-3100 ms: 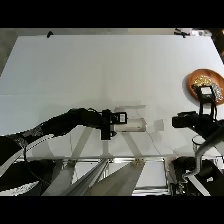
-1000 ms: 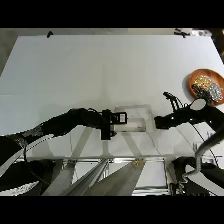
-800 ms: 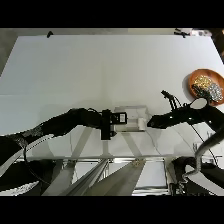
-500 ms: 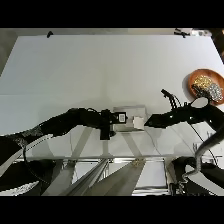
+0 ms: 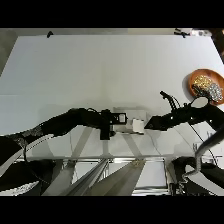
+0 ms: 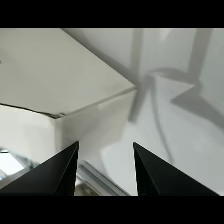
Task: Fold the box and place the chain.
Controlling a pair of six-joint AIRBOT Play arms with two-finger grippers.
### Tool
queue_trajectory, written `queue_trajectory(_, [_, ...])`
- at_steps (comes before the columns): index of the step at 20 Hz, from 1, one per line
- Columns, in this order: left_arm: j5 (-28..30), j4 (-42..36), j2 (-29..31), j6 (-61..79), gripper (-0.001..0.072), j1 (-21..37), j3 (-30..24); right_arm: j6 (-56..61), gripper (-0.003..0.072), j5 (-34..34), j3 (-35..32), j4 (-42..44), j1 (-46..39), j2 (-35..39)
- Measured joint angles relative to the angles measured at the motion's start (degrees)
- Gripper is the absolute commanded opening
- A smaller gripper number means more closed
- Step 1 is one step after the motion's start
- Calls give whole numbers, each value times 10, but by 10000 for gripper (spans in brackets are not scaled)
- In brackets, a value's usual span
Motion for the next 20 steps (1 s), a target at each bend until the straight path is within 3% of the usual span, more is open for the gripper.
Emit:
queue_trajectory(4, [0, -1, 0, -3, 276, 0, 0, 50, 398, -10, 2, -76, 0, 4])
queue_trajectory(9, [1, -1, 0, -3, 276, 0, 0, 66, 400, -2, 40, -107, 0, 24])
queue_trajectory(15, [2, 0, 0, -3, 276, 0, 0, 64, 422, 43, 87, -94, 0, 41])
queue_trajectory(17, [2, 0, 0, -3, 276, 0, 0, 56, 484, 53, 91, -78, 0, 43])
queue_trajectory(20, [2, 0, 0, -3, 276, 0, 0, 45, 485, 63, 93, -63, 5, 43])
